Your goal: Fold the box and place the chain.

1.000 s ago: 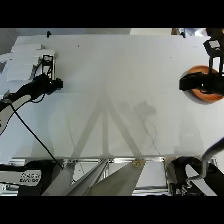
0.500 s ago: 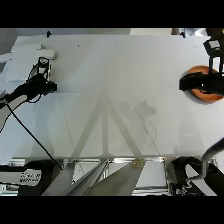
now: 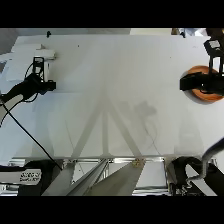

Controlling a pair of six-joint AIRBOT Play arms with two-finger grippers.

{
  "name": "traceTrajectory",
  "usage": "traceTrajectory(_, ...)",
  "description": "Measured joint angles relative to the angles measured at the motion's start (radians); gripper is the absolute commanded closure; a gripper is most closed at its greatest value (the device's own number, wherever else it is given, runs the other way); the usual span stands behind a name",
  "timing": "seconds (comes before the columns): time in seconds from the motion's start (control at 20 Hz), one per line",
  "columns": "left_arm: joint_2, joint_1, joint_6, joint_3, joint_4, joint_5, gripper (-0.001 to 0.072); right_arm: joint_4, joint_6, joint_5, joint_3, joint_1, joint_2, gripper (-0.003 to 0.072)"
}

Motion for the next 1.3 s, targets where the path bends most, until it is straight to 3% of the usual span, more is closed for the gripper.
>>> traceTrajectory(0.05, 0.004, 0.016, 0.003, 0.000, -0.046, -0.024, 0.0332, 0.000, 0.000, 0.000, 0.000, 0.000, 0.000, 0.0670)
traceTrajectory(0.15, 0.013, 0.051, 0.040, 0.000, -0.150, -0.069, 0.0124, 0.000, 0.000, 0.000, 0.000, 0.000, 0.000, 0.0670)
traceTrajectory(0.25, 0.019, 0.090, 0.103, 0.000, -0.260, -0.093, 0.0056, 0.000, 0.000, 0.000, 0.000, 0.000, 0.000, 0.0670)
traceTrajectory(0.35, 0.022, 0.124, 0.194, 0.000, -0.377, -0.097, 0.0035, 0.000, 0.000, 0.000, 0.000, 0.000, 0.000, 0.0670)
traceTrajectory(0.5, 0.024, 0.173, 0.325, 0.000, -0.527, -0.085, 0.0175, 0.000, 0.000, 0.000, 0.000, 0.000, 0.000, 0.0670)
traceTrajectory(0.8, 0.048, 0.209, 0.443, 0.000, -0.633, -0.033, 0.0175, 0.000, 0.000, 0.000, 0.000, 0.000, 0.000, 0.0670)
traceTrajectory(1.1, 0.122, 0.214, 0.510, 0.001, -0.617, -0.023, 0.0179, 0.000, 0.000, 0.000, 0.000, 0.000, 0.000, 0.0670)
traceTrajectory(1.2, 0.132, 0.214, 0.533, 0.001, -0.601, -0.010, 0.0218, 0.000, 0.000, 0.000, 0.000, 0.000, 0.000, 0.0670)
traceTrajectory(1.25, 0.135, 0.214, 0.541, 0.001, -0.596, -0.003, 0.0210, 0.000, 0.000, 0.000, 0.000, 0.000, 0.000, 0.0670)
traceTrajectory(1.3, 0.136, 0.214, 0.547, 0.001, -0.591, 0.000, 0.0142, 0.000, 0.000, 0.000, 0.000, 0.000, 0.000, 0.0670)
